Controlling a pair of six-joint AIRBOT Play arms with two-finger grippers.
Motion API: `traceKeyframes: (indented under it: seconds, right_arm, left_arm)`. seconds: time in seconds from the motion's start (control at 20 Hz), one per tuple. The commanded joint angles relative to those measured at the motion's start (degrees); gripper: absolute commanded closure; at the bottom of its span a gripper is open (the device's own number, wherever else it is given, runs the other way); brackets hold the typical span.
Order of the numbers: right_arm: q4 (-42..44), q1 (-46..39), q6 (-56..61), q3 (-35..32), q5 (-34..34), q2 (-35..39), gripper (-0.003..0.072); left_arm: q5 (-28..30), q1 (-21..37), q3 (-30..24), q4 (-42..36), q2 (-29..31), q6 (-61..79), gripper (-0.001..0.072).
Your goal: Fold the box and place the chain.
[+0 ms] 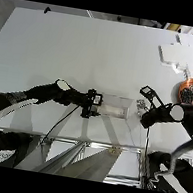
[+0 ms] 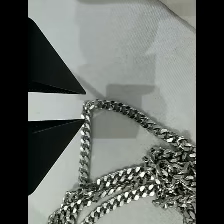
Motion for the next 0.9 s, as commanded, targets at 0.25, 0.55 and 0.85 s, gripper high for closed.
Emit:
traceKeyframes:
  seconds: [0.25, 0.55, 0.85]
  right_arm:
    - [0.3, 0.1, -0.7, -0.2, -3.0, -5.7, 0.0536]
    - [0.3, 0.1, -0.6, -0.1, -1.4, -5.4, 0.0669]
    - [2.6, 0.1, 1.1, 5.9, 8.3, 8.2, 0.067]
  left_arm:
    - [0.0, 0.0, 0.0, 0.0, 0.0, 0.0, 0.0439]
    - [0.0, 0.0, 0.0, 0.0, 0.0, 0.0, 0.0439]
    - [0.0, 0.0, 0.0, 0.0, 0.0, 0.0, 0.0439]
